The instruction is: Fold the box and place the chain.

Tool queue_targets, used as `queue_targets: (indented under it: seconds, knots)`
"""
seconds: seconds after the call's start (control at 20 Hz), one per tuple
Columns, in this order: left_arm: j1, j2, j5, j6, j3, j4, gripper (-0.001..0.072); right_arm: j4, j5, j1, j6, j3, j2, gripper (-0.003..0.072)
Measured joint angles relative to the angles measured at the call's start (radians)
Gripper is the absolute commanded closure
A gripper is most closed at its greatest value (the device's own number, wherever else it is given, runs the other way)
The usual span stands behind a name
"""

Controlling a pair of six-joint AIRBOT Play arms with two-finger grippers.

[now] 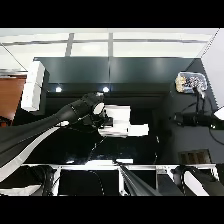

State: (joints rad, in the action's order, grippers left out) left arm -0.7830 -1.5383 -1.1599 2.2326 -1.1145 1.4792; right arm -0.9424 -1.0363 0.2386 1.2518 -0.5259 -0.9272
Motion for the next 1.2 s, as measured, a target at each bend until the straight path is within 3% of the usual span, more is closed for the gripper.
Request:
queue_targets:
  seconds: [0.3,0.5,0.7,0.75,0.8,0.85,1.1,1.2]
  knots:
    - [0.000,0.000,0.000,0.000,0.000,0.000,0.0684,0.214,0.020,-0.206,-0.016,0.091,-0.155,0.0677]
    - [0.000,0.000,0.000,0.000,0.000,0.000,0.0684,0.419,0.071,-0.307,-0.133,0.101,-0.256,0.0677]
    - [0.000,0.000,-0.002,0.000,0.000,0.000,0.0684,0.505,0.066,-0.346,-0.190,0.084,-0.288,0.0673]
    - [0.000,0.000,-0.002,0.000,0.000,0.000,0.0684,0.516,0.056,-0.350,-0.199,0.074,-0.292,0.0551]
    - [0.000,0.000,-0.002,0.000,0.000,0.000,0.0683,0.523,0.043,-0.354,-0.204,0.061,-0.294,0.0238]
    - [0.000,0.000,-0.002,0.000,0.000,0.000,0.0684,0.529,0.032,-0.356,-0.208,0.047,-0.296,0.0079]
    - [0.000,0.000,-0.003,0.000,0.000,0.000,0.0684,0.567,-0.027,-0.364,-0.217,-0.027,-0.300,0.0083]
    - [0.000,0.000,-0.003,0.000,0.000,0.000,0.0684,0.581,-0.039,-0.375,-0.219,-0.040,-0.300,0.0235]
